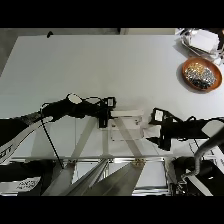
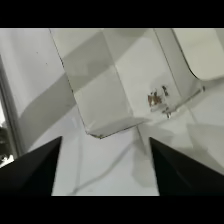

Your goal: Fold the box and place the chain.

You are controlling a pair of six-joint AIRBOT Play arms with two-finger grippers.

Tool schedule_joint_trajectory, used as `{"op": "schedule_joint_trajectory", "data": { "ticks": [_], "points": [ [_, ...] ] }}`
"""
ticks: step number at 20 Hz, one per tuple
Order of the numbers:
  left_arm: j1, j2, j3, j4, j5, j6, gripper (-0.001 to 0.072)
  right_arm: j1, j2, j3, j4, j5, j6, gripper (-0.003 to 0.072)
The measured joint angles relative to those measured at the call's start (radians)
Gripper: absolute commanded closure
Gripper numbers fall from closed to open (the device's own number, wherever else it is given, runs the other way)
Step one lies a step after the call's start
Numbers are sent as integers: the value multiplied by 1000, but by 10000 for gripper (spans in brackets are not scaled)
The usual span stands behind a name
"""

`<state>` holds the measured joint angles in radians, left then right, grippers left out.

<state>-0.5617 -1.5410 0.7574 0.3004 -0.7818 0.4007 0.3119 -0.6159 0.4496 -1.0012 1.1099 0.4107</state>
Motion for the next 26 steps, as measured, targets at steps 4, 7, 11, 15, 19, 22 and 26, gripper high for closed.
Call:
{"op": "schedule_joint_trajectory", "data": {
  "ticks": [4, 7, 11, 15, 19, 22, 26],
  "points": [
    [0, 0, 0, 0, 0, 0, 698, 76, -24, -34, -128, -109, -63, -6],
    [0, 0, 0, 0, 0, 0, 698, 166, -19, -93, -213, -200, -69, -6],
    [0, 0, 0, 0, 0, 0, 698, 298, -16, -190, -256, -392, -59, -6],
    [0, 0, 0, 0, 0, 0, 698, 373, -28, -243, -270, -508, 7, -6],
    [0, 0, 0, 0, 0, 0, 698, 396, -65, -259, -273, -593, 50, -5],
    [0, 0, 0, 0, 0, 0, 698, 402, -81, -256, -275, -641, 61, -5],
    [0, 0, 0, 0, 0, 0, 698, 400, -87, -233, -274, -671, 53, -5]
  ]
}}
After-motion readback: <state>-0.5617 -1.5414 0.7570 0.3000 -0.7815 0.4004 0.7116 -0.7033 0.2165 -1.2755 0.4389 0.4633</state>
